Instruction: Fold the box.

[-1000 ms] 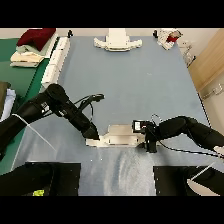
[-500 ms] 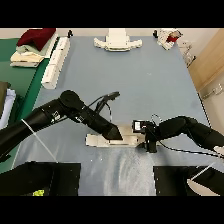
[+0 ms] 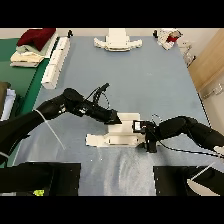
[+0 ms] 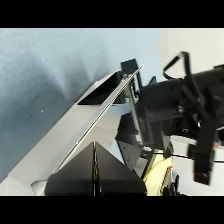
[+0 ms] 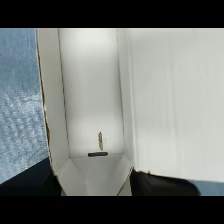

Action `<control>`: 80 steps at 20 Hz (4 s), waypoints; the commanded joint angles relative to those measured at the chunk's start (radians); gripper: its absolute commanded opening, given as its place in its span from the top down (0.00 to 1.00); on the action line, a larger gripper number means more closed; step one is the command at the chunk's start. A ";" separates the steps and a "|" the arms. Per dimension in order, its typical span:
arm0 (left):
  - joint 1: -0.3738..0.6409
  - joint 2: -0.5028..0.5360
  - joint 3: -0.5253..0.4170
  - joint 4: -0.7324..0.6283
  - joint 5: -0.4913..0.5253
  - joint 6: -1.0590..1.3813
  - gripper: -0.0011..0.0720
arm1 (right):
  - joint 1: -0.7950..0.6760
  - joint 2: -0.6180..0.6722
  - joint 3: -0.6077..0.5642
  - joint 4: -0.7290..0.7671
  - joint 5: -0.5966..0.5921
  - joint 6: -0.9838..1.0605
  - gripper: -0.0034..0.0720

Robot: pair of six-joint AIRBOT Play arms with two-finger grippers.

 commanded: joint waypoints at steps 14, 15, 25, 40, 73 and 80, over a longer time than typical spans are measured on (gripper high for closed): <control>0.005 -0.161 0.001 -0.030 0.011 -0.028 0.97 | 0.000 0.000 0.000 0.000 0.000 0.000 0.32; 0.005 -0.161 0.001 -0.030 0.011 -0.028 0.97 | 0.000 0.000 0.000 0.000 0.000 0.000 0.32; 0.006 -0.113 0.024 -0.026 0.007 0.072 0.97 | 0.000 0.000 0.000 0.000 0.000 0.000 0.32; -0.048 0.538 -0.163 0.428 0.039 0.229 0.97 | 0.000 0.000 0.000 0.000 0.000 0.000 0.32; -0.146 0.292 -0.362 0.232 0.350 1.048 0.83 | 0.000 0.000 0.000 0.000 0.000 0.000 0.32; -0.087 0.307 -0.362 0.293 0.331 1.012 0.83 | 0.000 0.000 0.000 0.000 0.000 0.000 0.32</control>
